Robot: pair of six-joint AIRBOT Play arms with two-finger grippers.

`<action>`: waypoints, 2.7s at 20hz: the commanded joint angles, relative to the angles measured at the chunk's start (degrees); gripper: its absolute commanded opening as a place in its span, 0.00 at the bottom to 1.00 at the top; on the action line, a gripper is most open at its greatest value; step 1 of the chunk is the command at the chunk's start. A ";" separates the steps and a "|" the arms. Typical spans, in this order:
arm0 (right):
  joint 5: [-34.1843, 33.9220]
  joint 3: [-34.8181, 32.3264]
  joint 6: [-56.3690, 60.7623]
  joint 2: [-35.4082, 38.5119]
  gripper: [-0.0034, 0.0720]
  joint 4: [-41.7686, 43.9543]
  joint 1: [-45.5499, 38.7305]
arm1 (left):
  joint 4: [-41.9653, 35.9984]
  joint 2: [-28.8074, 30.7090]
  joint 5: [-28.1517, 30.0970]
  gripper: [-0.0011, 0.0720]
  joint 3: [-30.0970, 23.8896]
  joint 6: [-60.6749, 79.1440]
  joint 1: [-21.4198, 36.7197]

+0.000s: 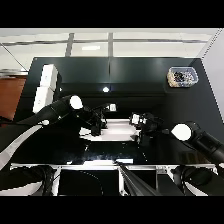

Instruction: Fold the box and place the chain.

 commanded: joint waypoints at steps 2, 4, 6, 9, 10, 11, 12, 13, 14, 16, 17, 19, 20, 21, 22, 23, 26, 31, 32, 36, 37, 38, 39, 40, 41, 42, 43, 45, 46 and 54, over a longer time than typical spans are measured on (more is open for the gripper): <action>-1.70 0.04 -0.09 0.04 0.99 0.37 -0.26 | -0.02 -0.04 -0.04 0.05 -0.02 0.02 -0.02; -1.70 0.00 -0.13 -0.24 0.99 0.37 -0.28 | -0.02 -0.04 -0.04 0.05 -0.02 0.02 -0.02; -1.73 0.00 -2.32 -0.72 0.99 1.22 -0.28 | -0.02 -0.02 -0.04 0.05 0.00 0.04 -0.02; -0.79 0.00 -9.90 -1.73 0.99 10.05 -3.28 | -0.02 0.04 -0.09 0.05 0.00 0.04 -0.02; 0.83 0.00 -12.90 -2.47 0.99 12.96 -5.05 | -0.02 0.04 -0.15 0.05 0.00 0.04 -0.02; 3.39 0.00 -15.89 -3.43 0.99 15.63 -6.84 | -0.02 0.04 -0.20 0.05 0.00 0.04 -0.02; 5.55 0.00 -18.49 -4.33 0.99 17.73 -7.89 | -0.02 0.04 -0.20 0.05 0.00 0.04 -0.02; 6.67 0.00 -21.68 -5.29 0.99 19.78 -8.02 | -0.02 0.04 -0.20 0.05 0.00 0.04 -0.02; 6.95 0.00 -25.07 -6.27 0.99 21.66 -7.72 | -0.02 0.04 -0.20 0.05 0.00 0.04 -0.02; 7.26 0.00 -28.94 -8.13 0.99 23.02 -7.48 | -0.04 0.04 -0.20 0.05 0.02 0.04 -0.02; 7.41 -0.02 -29.33 -8.85 0.99 22.99 -7.48 | -0.04 0.04 -0.22 0.05 0.02 0.04 -0.02; 7.52 -0.07 -30.21 -9.88 0.99 22.12 -7.48 | -0.04 0.07 -0.46 0.05 0.02 0.02 -0.02; 7.50 -0.39 -31.04 -10.12 0.99 21.75 -7.48 | -0.04 0.11 -0.48 0.05 0.02 0.02 -0.02; 7.50 -0.92 -31.80 -10.32 0.99 21.70 -7.48 | -0.04 0.17 -0.46 0.05 0.02 0.02 -0.02; 7.54 -1.68 -32.79 -10.47 0.99 21.55 -7.45 | -0.04 0.22 -0.46 0.05 0.02 0.02 -0.02; 7.58 -2.38 -33.51 -10.67 0.99 21.46 -7.45 | -0.02 0.26 -0.46 0.05 0.02 0.02 -0.02; 7.13 -3.76 -35.78 -10.73 0.99 21.31 -7.45 | -0.04 0.26 -0.48 0.05 0.02 0.02 -0.02; 5.11 -3.76 -35.89 -11.15 0.99 21.38 -7.19 | -0.02 0.26 -0.46 0.05 0.02 0.02 -0.02; 5.09 -3.76 -35.89 -11.19 0.99 21.64 -6.80 | -0.02 0.26 -0.46 0.05 0.02 0.02 -0.02; 3.30 -3.76 -35.87 -11.19 0.99 22.23 -4.57 | -0.04 0.26 -0.46 0.05 0.02 0.02 -0.02; 2.86 -3.76 -35.85 -11.19 0.99 22.21 -4.28 | -0.04 0.26 -0.46 0.05 0.02 0.04 -0.02; 2.69 -3.76 -35.67 -11.19 0.99 22.21 -4.28 | -0.02 0.26 -0.48 0.05 0.00 0.02 -0.02; 2.60 -3.76 -35.65 -11.21 0.98 21.94 -4.31 | -0.04 0.26 -0.46 0.05 0.02 0.02 -0.02; 2.58 -3.76 -35.60 -11.21 0.98 21.62 -4.31 | -0.04 0.26 -0.46 0.05 0.02 0.02 -0.02; 2.58 -3.76 -35.34 -11.32 0.98 21.55 -4.31 | -0.04 0.26 -0.46 0.05 0.00 0.02 -0.02; 2.58 -3.76 -35.19 -11.63 0.98 21.55 -4.31 | -0.04 0.26 -0.46 0.05 0.00 0.02 -0.02; 2.58 -3.76 -35.21 -11.96 0.98 21.55 -4.31 | -0.02 0.26 -0.46 0.05 0.00 0.02 -0.02; 2.58 -3.76 -35.21 -12.66 0.98 21.55 -4.31 | -0.04 0.26 -0.44 0.05 0.00 0.02 -0.02; 2.58 -3.76 -35.23 -12.98 0.98 21.53 -4.31 | -0.02 0.26 -0.44 0.05 0.00 0.02 -0.02; 2.49 -3.76 -35.23 -13.57 0.98 20.74 -4.26 | -0.04 0.26 -0.42 0.05 0.00 0.02 -0.02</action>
